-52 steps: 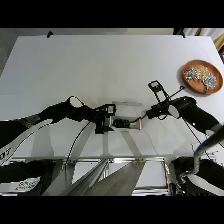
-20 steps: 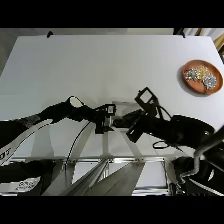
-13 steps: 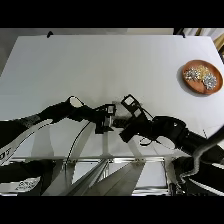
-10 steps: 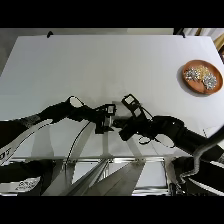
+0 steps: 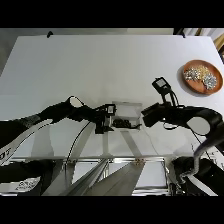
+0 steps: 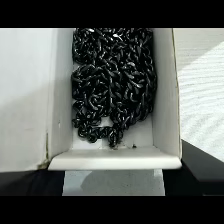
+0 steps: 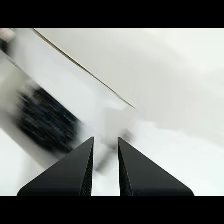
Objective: Fold the box and place the chain.
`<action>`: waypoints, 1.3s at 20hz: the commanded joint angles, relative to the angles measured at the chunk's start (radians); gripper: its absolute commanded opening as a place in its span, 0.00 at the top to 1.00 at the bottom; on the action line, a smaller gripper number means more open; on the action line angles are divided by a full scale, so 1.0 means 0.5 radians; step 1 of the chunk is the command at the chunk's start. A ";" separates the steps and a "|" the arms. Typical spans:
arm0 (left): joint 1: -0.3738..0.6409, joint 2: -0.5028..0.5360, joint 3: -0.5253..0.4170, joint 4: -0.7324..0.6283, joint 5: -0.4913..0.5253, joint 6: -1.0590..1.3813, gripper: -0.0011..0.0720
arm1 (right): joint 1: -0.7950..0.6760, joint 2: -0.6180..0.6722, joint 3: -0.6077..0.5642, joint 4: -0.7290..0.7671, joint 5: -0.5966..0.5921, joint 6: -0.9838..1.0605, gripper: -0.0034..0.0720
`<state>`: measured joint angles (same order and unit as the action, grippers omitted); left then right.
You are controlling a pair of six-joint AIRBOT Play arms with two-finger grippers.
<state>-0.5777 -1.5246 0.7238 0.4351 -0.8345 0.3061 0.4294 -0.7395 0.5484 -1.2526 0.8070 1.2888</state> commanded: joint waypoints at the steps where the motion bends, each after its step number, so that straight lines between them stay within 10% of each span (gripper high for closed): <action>1: 0.002 0.002 0.001 0.000 0.000 0.000 0.45 | -0.315 0.053 -0.092 -0.006 0.249 -0.805 0.75; 8: 0.002 0.002 0.001 0.000 0.000 0.000 0.45 | -0.336 0.053 -0.598 0.549 -0.124 -2.856 0.55; 26: 0.002 0.002 0.001 0.000 0.000 0.000 0.45 | -0.237 -0.122 -0.624 1.086 -0.334 -3.122 0.66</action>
